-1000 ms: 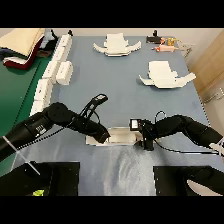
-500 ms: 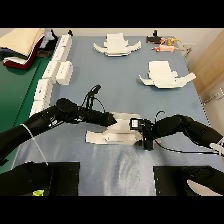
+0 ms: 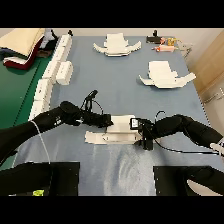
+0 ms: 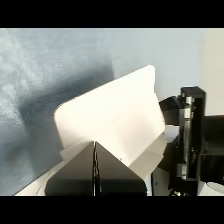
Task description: Fold the box.
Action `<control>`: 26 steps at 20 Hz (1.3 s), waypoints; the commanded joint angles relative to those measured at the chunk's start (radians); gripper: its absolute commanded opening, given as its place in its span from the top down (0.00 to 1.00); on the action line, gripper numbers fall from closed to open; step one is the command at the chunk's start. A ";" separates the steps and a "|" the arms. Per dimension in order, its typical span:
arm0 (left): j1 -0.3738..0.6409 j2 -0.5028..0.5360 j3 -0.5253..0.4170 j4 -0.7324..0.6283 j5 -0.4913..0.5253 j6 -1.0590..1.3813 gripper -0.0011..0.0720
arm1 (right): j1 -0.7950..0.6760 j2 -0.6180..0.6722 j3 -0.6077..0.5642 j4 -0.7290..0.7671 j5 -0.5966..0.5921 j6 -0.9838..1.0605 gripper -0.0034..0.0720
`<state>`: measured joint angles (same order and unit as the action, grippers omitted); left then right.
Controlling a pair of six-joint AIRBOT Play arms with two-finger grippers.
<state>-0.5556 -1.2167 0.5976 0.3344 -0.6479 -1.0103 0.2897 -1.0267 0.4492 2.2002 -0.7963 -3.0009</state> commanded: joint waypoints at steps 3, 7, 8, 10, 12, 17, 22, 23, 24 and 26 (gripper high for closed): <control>0.003 -0.037 -0.005 0.011 0.034 -0.002 0.97 | 0.001 0.000 0.000 -0.001 -0.001 0.000 0.34; 0.005 -0.019 -0.004 0.011 0.014 0.048 0.97 | 0.001 0.000 0.000 -0.001 -0.001 0.000 0.34; 0.014 -0.001 -0.004 0.011 -0.019 0.078 0.97 | 0.001 0.000 0.000 -0.001 -0.001 0.000 0.34; 0.048 0.061 -0.004 0.011 -0.100 0.155 0.97 | 0.001 0.000 0.000 -0.001 -0.001 0.000 0.34; 0.090 0.166 -0.005 0.054 -0.170 0.222 0.97 | 0.001 0.000 0.000 -0.001 -0.001 0.000 0.34; 0.106 0.430 -0.036 0.422 -0.297 0.359 0.97 | 0.001 0.000 0.000 -0.001 -0.001 0.000 0.34; 0.104 0.504 -0.119 0.546 -0.346 0.579 0.03 | 0.001 0.000 0.000 -0.001 -0.001 0.000 0.34; 0.091 0.499 -0.135 0.546 -0.342 0.634 0.03 | 0.001 0.000 0.000 -0.001 -0.001 0.000 0.34; 0.067 0.492 -0.152 0.545 -0.334 0.698 0.03 | 0.001 0.000 0.000 -0.001 -0.001 0.000 0.34; -0.003 0.472 -0.181 0.546 -0.282 0.788 0.03 | 0.001 0.000 0.000 -0.001 -0.001 0.000 0.34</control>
